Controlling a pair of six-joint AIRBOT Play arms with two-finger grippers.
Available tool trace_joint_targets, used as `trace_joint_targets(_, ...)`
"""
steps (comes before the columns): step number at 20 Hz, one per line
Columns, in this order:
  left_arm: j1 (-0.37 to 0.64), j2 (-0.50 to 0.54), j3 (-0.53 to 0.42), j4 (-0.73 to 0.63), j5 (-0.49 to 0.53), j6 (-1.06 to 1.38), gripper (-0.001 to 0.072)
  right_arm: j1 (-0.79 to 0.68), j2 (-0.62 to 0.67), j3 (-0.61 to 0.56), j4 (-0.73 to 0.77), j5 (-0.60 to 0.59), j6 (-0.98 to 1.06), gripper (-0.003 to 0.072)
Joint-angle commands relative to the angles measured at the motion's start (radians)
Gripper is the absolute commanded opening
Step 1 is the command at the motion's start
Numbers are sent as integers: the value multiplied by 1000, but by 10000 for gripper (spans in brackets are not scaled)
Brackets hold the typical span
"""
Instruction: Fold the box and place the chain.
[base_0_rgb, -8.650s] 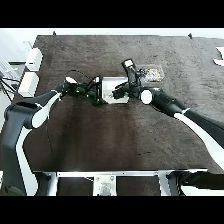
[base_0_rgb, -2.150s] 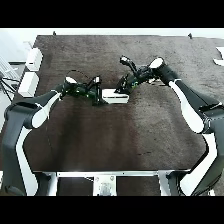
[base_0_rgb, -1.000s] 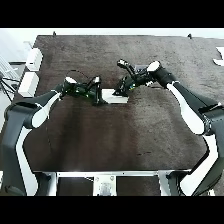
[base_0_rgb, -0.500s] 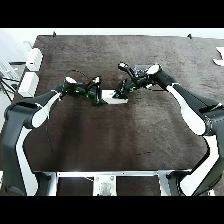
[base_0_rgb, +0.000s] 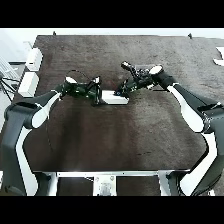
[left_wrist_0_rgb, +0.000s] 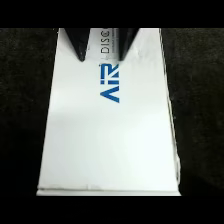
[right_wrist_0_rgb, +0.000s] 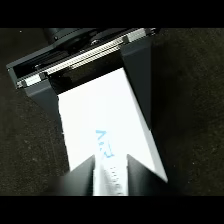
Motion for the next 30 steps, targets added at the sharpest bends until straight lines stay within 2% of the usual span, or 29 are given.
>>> trace_joint_targets(1, 0, 0, 0, -5, 14, -3, 526, -19, 4, 5, 69, 22, -20, 55)
trace_joint_targets(3, 0, 0, 0, -5, 14, -3, 526, -24, 4, 5, 71, 21, -27, 2)
trace_joint_targets(8, 0, 0, 0, -5, 14, -3, 526, -28, 3, 1, 85, 18, -42, 1)
trace_joint_targets(17, 0, 0, 0, -5, 14, -3, 526, -28, 3, -108, 21, -43, -27, 1)
trace_joint_targets(21, 0, 0, 0, -5, 14, -3, 526, -36, 34, -102, 67, -39, -42, 0)
trace_joint_targets(24, 0, 0, 0, -5, 14, -3, 526, -37, 132, -102, 154, -1, -43, 0)
trace_joint_targets(27, 0, 0, 0, -5, 14, -3, 526, -40, 317, -124, 159, 3, 3, -1)
trace_joint_targets(30, 0, 0, 0, -5, 13, -3, 526, -77, 573, -271, 120, -44, 85, -2)
